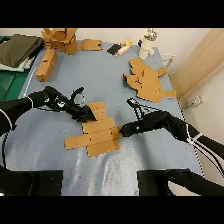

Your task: Fold the box.

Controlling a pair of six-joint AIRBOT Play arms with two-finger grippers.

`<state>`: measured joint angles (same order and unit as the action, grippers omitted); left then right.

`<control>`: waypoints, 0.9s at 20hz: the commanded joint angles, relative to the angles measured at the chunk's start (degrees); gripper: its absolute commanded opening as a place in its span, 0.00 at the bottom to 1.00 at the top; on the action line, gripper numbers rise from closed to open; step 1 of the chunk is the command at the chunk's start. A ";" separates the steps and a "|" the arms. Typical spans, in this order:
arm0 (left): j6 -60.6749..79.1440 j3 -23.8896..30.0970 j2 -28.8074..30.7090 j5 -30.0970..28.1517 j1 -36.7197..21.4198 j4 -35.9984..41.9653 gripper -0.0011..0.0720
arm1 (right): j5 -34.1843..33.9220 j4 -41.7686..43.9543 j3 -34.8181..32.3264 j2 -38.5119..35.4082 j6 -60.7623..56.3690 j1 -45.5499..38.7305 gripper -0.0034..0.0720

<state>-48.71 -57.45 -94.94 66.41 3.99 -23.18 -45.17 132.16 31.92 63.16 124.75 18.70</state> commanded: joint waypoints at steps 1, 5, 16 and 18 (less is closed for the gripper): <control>1.84 -0.07 -0.20 1.22 -0.50 1.97 0.47 | -0.13 0.09 0.00 -0.02 0.00 0.00 0.05; 2.64 -0.09 -0.20 1.11 -2.03 3.56 0.47 | -0.35 -0.04 0.00 -0.02 0.00 0.00 0.05; 10.88 -0.11 -0.15 5.57 -2.16 3.93 0.03 | -0.09 -1.01 0.42 -0.02 -0.04 -0.24 0.22; 14.14 -0.09 0.70 6.21 -1.66 3.80 0.03 | -0.61 -6.23 2.93 -0.02 -3.80 -1.62 0.57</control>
